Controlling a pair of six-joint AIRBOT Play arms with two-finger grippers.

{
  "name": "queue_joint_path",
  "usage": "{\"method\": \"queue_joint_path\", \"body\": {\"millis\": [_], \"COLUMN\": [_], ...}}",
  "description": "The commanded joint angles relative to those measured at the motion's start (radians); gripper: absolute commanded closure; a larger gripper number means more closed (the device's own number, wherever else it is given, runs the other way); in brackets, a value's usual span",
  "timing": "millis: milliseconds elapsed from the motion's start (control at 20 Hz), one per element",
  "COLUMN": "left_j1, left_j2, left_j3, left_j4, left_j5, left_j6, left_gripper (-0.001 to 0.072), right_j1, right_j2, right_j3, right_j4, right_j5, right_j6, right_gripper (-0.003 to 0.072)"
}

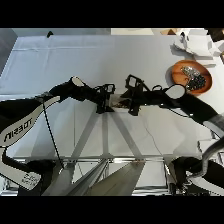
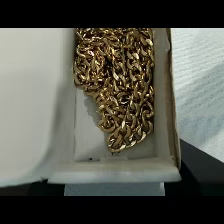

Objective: Fold the box and place the chain.

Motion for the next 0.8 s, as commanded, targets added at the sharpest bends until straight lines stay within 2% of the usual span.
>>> {"method": "queue_joint_path", "body": {"millis": [0,150,300,400,500,650,750], "left_j1": [0.0,0.0,0.0,0.0,0.0,0.0,0.0], "left_j2": [0.0,0.0,0.0,0.0,0.0,0.0,0.0], "left_j3": [0.0,0.0,0.0,0.0,0.0,0.0,0.0], "left_j4": [0.0,0.0,0.0,0.0,0.0,0.001,0.0], "left_j5": [0.0,0.0,0.0,0.0,0.0,0.0,0.0], "left_j6": [0.0,0.0,0.0,0.0,0.0,0.0,0.0], "left_gripper": [0.0522,0.0522,0.0522,0.0522,0.0522,0.0522,0.0522], "right_j1": [-0.079,-0.198,-0.333,-0.402,-0.426,-0.404,-0.366], "right_j2": [0.1,0.186,0.193,0.153,0.09,-0.023,-0.093], "right_j3": [0.0,0.0,-0.001,-0.013,-0.022,-0.023,-0.023], "right_j4": [-0.013,-0.069,-0.091,-0.106,-0.187,-0.245,-0.245], "right_j5": [0.077,0.218,0.273,0.281,0.289,0.301,0.304], "right_j6": [0.0,0.0,-0.027,-0.027,-0.027,-0.027,-0.028], "right_gripper": [0.0428,0.0429,0.0429,0.0428,0.0427,0.0348,0.0347]}}
